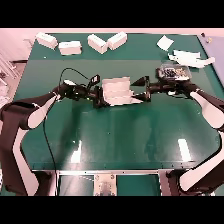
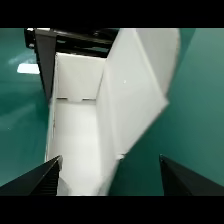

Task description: Fold the box and place the chain.

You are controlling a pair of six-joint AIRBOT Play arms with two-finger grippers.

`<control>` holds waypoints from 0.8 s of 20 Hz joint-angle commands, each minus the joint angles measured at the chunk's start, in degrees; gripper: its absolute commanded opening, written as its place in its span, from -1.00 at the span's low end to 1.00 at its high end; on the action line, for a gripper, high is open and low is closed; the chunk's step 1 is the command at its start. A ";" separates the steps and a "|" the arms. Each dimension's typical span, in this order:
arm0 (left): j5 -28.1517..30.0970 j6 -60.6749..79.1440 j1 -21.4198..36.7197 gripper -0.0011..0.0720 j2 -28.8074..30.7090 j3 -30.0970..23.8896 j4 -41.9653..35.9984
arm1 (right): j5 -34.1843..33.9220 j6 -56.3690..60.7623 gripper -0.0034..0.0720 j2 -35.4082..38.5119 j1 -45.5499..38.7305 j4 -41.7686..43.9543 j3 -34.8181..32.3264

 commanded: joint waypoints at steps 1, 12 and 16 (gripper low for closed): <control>0.28 0.59 -0.04 0.49 0.15 0.07 -0.17 | 1.66 0.20 1.00 1.79 -4.11 6.40 0.02; 0.28 0.39 0.07 0.49 0.17 0.52 1.11 | 8.70 14.36 -0.88 1.84 2.14 4.24 0.00; 0.31 0.37 0.07 0.49 0.17 0.52 1.11 | 1.03 14.32 -0.88 1.81 7.08 0.11 0.04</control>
